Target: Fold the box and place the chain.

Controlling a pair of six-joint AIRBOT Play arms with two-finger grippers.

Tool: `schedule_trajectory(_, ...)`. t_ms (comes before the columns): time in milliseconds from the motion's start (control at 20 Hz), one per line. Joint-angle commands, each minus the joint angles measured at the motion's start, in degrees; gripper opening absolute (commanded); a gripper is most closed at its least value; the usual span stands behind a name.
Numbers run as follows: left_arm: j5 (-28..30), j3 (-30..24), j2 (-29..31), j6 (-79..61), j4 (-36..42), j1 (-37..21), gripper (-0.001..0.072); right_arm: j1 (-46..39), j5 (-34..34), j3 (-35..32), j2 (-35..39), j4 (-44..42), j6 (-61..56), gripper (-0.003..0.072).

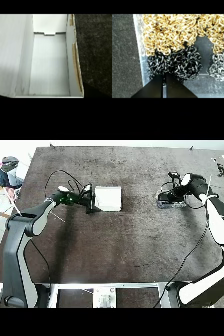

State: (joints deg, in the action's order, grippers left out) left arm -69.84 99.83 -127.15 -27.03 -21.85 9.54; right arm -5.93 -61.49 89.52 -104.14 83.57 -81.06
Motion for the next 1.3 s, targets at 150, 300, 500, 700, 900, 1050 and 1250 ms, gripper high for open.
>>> schedule_trajectory(150, 0.0, 0.0, 0.02, 0.0, -0.02, 0.0, 0.0177, 0.02, -1.11, 0.0, 6.82, 0.39, 0.33, 0.0011)
schedule_trajectory(300, 0.0, 0.0, 0.02, 0.0, -0.04, 0.0, 0.0177, 0.04, -2.21, 0.02, 13.84, 0.37, 0.52, 0.001)
schedule_trajectory(500, 0.0, 0.0, 0.02, 0.0, -0.02, 0.0, 0.0177, 0.04, 3.13, 0.11, 26.21, 0.37, 1.84, 0.001)
schedule_trajectory(700, 0.0, 0.0, 0.02, 0.0, -0.02, 0.0, 0.0177, 1.2, 15.69, 0.11, 37.57, 0.35, 3.26, 0.001)
schedule_trajectory(900, 0.0, 0.0, 0.02, 0.0, -0.02, 0.0, 0.0177, 7.08, 30.86, 0.11, 44.11, 0.37, 8.02, 0.0011)
schedule_trajectory(1050, 0.0, 0.0, 0.02, 0.0, -0.02, 0.0, 0.0177, 12.72, 38.4, 0.11, 45.27, 0.39, 8.72, 0.001)
schedule_trajectory(1250, 0.0, 0.0, 0.02, 0.0, -0.04, 0.0, 0.0177, 19.19, 40.06, 0.11, 44.3, 0.39, 9.75, 0.001)
